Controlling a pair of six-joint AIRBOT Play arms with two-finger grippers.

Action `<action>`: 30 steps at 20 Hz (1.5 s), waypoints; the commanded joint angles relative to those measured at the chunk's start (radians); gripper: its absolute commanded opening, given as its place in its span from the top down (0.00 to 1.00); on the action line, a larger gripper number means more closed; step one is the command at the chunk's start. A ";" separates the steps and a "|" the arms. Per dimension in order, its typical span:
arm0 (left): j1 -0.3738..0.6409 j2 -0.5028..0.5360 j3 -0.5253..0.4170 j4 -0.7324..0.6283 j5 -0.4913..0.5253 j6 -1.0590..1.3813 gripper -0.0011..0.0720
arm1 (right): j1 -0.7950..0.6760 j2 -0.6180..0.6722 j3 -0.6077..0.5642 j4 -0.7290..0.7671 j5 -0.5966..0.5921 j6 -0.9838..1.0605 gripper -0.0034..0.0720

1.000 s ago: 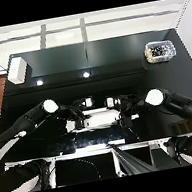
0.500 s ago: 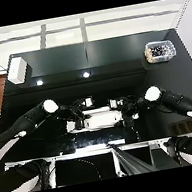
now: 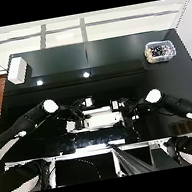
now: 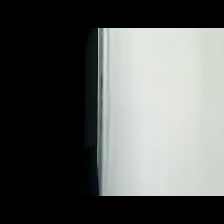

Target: Fold the box and place the chain.

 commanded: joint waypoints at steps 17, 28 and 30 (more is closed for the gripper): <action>-0.001 0.000 0.000 0.000 0.001 0.000 0.95 | 0.001 -0.021 -0.002 0.006 -0.029 -0.045 0.03; -0.001 0.000 0.000 0.000 0.000 0.000 0.95 | 0.050 -0.026 -0.002 -0.052 -0.080 0.004 0.03; -0.001 0.000 0.000 0.000 0.000 0.000 0.95 | 0.050 -0.026 -0.002 -0.051 -0.080 0.005 0.03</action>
